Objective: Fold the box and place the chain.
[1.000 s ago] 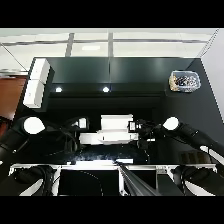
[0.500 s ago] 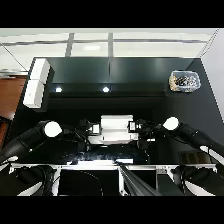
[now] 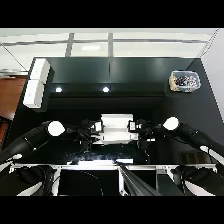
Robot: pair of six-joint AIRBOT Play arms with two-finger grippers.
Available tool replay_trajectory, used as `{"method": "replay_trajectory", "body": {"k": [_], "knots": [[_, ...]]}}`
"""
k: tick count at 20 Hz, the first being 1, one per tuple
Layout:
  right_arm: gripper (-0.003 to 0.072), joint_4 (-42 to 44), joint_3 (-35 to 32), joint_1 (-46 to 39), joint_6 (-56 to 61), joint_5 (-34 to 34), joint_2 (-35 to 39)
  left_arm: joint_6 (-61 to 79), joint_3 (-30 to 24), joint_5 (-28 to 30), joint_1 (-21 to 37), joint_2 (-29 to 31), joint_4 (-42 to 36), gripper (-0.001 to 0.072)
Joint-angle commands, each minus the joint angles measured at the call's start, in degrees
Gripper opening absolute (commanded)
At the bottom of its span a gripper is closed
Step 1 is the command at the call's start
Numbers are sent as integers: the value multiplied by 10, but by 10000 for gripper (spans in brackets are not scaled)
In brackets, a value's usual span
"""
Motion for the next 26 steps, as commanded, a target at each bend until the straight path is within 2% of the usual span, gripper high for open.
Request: {"method": "replay_trajectory", "body": {"k": [1, 8, 11, 15, 18, 19, 21, 22, 23, 24, 25, 26], "knots": [[246, 0, 0, 0, -1, 0, 0, 0, 0, 15, 0, -1, -31, 221], [246, 0, 0, 0, -1, 0, 0, 0, 0, 3, 0, -1, -56, 220], [246, 0, 0, 0, -1, 0, 0, -1, 0, -24, 0, -1, -49, 220], [246, 0, 0, 0, -1, 0, 0, -69, 1, -74, 14, 15, 9, 221], [246, 0, 0, 0, -1, 0, 0, -94, 0, -77, 34, 49, 63, 224], [246, 0, 0, 0, -1, 0, 0, -94, 0, -76, 39, 55, 65, 244], [247, 0, 0, 0, -1, 0, 0, -94, 0, -71, 44, 53, 65, 443], [246, 0, 0, 0, -1, 0, 0, -94, 0, -68, 43, 49, 62, 597], [247, 0, 0, 0, -1, 0, 0, -94, 0, -67, 43, 43, 49, 639], [246, 0, 0, 0, -1, 0, 0, -92, 0, -67, 42, 38, 34, 614], [246, 0, 0, 0, -1, 0, 0, -90, 0, -64, 39, 33, 21, 543], [246, 0, 0, 0, -1, 0, 0, -85, 0, -59, 33, 29, 16, 431]]}}
